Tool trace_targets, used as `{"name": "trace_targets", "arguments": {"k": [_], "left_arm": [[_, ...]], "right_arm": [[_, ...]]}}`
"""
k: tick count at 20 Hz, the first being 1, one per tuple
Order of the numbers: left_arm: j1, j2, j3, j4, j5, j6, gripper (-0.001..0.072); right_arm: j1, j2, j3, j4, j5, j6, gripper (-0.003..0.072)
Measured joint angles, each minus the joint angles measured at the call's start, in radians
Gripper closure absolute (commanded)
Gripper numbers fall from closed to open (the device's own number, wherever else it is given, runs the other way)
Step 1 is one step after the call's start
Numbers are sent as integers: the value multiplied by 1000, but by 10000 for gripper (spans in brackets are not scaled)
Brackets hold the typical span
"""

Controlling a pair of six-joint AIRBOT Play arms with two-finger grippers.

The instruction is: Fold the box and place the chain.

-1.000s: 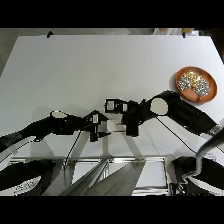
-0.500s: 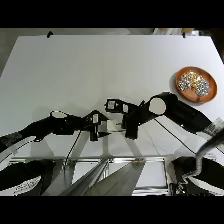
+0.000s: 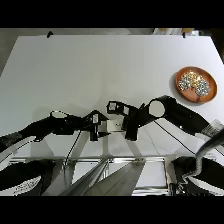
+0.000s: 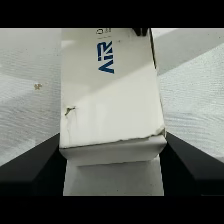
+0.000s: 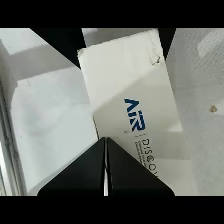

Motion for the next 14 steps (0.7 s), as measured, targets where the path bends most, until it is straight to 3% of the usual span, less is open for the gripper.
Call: {"name": "trace_targets", "arguments": {"k": [14], "left_arm": [[0, 0, 0, 0, 1, 0, 507]], "right_arm": [[0, -6, -56, 3, -56, 31, 669]]}}
